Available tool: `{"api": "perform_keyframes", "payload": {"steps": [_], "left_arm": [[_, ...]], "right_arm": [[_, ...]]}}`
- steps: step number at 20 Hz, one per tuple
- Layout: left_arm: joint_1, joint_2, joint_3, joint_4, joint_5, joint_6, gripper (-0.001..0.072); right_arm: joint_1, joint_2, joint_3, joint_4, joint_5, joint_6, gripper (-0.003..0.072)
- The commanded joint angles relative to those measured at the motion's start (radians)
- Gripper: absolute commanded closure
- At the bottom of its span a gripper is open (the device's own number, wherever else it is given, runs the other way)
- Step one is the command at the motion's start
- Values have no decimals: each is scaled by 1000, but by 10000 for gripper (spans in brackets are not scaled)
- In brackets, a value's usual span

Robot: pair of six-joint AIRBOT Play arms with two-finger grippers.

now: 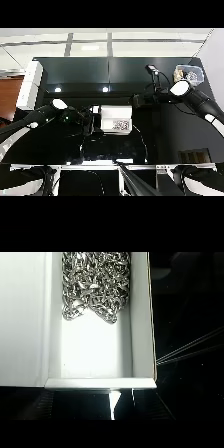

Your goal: Fold the box and place the chain.

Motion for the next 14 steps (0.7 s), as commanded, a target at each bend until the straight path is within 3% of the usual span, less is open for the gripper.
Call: {"api": "perform_keyframes", "payload": {"steps": [1,3,6,14], "left_arm": [[0,0,0,0,1,0,354],[0,0,0,0,1,0,354],[-1,0,0,0,1,0,354],[-1,0,0,1,1,0,354]], "right_arm": [[1,-13,25,82,223,-443,98],[1,-13,36,90,299,-598,98],[13,-13,35,95,356,-672,98],[117,-14,35,-18,330,-683,99]]}}
